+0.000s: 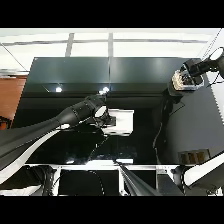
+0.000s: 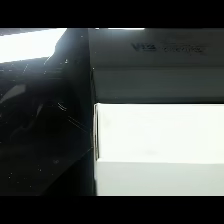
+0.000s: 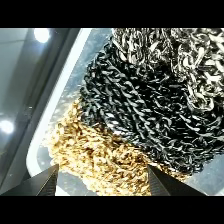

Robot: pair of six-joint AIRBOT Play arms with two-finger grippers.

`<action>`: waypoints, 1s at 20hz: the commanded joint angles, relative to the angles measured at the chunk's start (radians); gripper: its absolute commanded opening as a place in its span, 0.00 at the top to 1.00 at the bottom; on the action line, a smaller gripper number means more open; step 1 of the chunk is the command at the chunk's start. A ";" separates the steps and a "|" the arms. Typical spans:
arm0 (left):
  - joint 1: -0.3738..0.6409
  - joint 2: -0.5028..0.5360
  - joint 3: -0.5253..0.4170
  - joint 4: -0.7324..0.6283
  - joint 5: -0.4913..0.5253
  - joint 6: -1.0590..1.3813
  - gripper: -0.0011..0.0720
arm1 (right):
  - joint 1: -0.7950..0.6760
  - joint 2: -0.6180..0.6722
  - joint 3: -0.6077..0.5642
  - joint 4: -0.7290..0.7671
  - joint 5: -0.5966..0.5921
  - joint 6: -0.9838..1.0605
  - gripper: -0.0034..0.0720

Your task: Fold the box and place the chain.

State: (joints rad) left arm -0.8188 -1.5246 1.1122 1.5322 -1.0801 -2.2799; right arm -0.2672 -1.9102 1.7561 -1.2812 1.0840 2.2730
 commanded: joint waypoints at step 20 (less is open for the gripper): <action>0.000 0.000 0.001 0.000 -0.002 0.002 0.95 | 0.019 0.410 0.012 0.085 0.056 -0.536 0.93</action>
State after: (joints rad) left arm -0.8188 -1.5246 1.1122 1.5322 -1.0821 -2.2784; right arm -0.2470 -1.6314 1.7668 -1.2243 1.1263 1.8641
